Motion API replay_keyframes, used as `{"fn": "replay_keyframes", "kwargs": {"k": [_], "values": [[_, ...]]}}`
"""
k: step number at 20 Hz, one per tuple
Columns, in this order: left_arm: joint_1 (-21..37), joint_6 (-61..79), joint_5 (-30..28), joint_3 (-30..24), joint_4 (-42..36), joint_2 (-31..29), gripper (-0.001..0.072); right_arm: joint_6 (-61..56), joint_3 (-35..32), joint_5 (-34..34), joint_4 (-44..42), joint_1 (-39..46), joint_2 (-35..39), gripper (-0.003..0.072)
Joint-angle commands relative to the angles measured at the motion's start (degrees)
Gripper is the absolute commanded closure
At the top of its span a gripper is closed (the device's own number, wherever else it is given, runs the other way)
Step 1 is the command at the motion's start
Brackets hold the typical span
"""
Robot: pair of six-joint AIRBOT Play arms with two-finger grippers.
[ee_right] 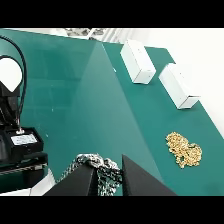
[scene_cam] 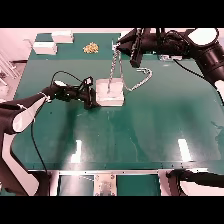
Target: Fold the box and place the chain.
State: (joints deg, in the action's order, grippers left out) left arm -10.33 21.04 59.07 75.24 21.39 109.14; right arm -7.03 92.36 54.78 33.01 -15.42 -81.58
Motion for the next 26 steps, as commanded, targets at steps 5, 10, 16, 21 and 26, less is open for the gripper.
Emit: {"fn": "replay_keyframes", "kwargs": {"k": [5,10,16,21,26], "values": [[0.0,0.0,0.0,0.0,0.0,0.0,0.0177,-4.8,-5.0,1.8,0.0,-0.6,-0.8,0.0682],[0.0,0.0,0.0,0.0,0.0,0.0,0.0176,-5.0,-9.6,1.7,-0.3,-2.6,-2.3,0.0682],[0.0,0.0,0.0,0.0,0.0,0.0,0.0176,-5.0,-9.8,1.8,-0.5,-4.0,-9.3,0.0682],[0.0,0.0,0.0,0.0,0.0,0.0,0.0176,-5.0,-9.8,1.9,-0.7,-5.0,-16.7,0.068],[0.0,0.0,0.0,0.0,0.0,0.0,0.0177,-4.8,-9.1,2.7,-0.5,-3.4,-16.6,0.0292]]}}
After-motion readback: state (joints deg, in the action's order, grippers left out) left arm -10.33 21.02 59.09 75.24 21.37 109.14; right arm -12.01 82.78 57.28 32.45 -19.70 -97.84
